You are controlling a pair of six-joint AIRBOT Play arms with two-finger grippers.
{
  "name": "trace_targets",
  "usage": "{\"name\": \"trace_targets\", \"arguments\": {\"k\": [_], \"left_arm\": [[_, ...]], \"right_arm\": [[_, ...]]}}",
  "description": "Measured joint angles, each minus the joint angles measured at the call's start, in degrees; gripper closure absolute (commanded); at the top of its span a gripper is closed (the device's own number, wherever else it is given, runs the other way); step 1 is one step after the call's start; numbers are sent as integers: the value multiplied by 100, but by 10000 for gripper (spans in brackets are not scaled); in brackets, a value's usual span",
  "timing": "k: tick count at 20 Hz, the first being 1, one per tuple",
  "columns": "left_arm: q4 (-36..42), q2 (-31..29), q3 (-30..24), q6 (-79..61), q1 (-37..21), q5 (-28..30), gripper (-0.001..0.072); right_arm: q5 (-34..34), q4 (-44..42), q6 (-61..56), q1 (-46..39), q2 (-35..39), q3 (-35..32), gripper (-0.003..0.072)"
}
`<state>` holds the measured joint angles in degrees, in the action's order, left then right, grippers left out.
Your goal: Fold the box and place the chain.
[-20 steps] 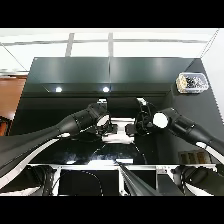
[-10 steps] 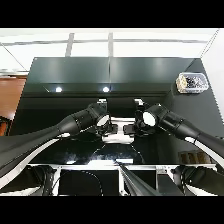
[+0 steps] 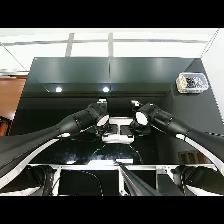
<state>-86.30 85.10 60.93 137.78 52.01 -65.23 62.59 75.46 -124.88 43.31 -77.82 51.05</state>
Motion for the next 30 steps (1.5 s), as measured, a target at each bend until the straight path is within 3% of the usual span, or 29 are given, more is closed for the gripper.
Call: {"name": "trace_targets", "arguments": {"k": [3, 9, 10, 11, 12, 18, 19, 20, 21, 27, 28, 29, 30], "left_arm": [[20, 0, 2, 26, 0, -9, 683], [4, 0, 2, 11, 0, -11, 683], [4, 0, 2, 7, 0, -11, 683], [2, 0, 2, 2, 0, -7, 683], [-24, 0, 2, -20, 0, 11, 683], [-15, 0, 2, -4, 0, 4, 683], [-13, 0, 2, -4, 0, 4, 683], [0, 0, 2, -2, 0, 4, 683], [0, 0, 2, -2, 0, 4, 683], [17, 0, 2, 15, 2, 4, 683], [13, 0, 2, 11, 2, 4, 683], [0, 0, 2, 0, 2, 9, 683], [-22, 0, 2, -20, 2, -2, 683]], "right_arm": [[22, 37, -98, 9, -39, 15, 679], [31, 31, -94, 11, -55, 22, 676], [31, 28, -94, 11, -55, 22, 659], [31, 28, -92, 11, -57, 22, 537], [24, 20, -70, 11, -59, 17, 472], [140, -4, -79, 11, -59, 20, 473], [166, -7, -83, 11, -59, 20, 483], [184, -13, -94, 11, -59, 20, 557], [201, -13, -94, 11, -59, 20, 678], [181, -20, -92, 11, -59, 20, 676], [173, -17, -87, 7, -59, 20, 636], [162, -9, -59, -7, -57, 20, 445], [153, -9, -50, -22, -50, 20, 361]]}}
